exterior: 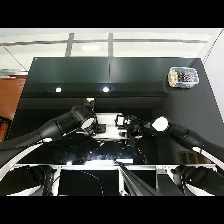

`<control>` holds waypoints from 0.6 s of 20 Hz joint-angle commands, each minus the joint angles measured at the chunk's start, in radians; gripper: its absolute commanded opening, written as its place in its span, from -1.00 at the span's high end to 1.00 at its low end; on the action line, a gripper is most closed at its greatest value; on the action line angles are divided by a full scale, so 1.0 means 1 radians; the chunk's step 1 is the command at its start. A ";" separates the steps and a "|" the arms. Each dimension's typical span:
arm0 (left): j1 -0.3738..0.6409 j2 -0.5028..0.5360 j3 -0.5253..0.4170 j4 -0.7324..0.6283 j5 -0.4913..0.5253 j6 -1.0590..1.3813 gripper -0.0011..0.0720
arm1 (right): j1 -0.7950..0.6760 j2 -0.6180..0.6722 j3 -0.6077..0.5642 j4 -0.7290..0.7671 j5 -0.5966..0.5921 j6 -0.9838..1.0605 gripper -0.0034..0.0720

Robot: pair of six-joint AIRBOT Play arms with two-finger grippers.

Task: Fold the box and place the chain.

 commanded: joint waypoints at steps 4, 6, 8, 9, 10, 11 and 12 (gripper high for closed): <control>0.000 0.000 0.001 -0.006 0.001 0.001 0.89 | -0.008 0.022 0.001 -0.010 -0.006 0.027 0.78; 0.000 0.000 0.001 -0.006 0.001 0.001 0.90 | -0.036 0.071 0.001 -0.099 0.011 0.201 0.78; 0.000 0.000 0.001 -0.007 0.001 0.001 0.89 | -0.095 0.134 0.001 -0.257 0.087 0.388 0.78; 0.000 0.000 0.001 -0.007 0.000 0.001 0.90 | -0.142 0.173 0.001 -0.323 0.150 0.475 0.78; 0.000 0.000 0.001 -0.007 0.000 0.001 0.90 | -0.196 0.210 0.001 -0.361 0.220 0.543 0.78; 0.000 0.000 0.001 -0.008 0.000 0.001 0.89 | -0.252 0.243 0.001 -0.374 0.279 0.600 0.78; 0.000 0.000 0.001 -0.008 0.000 0.001 0.90 | -0.319 0.274 0.001 -0.372 0.332 0.662 0.78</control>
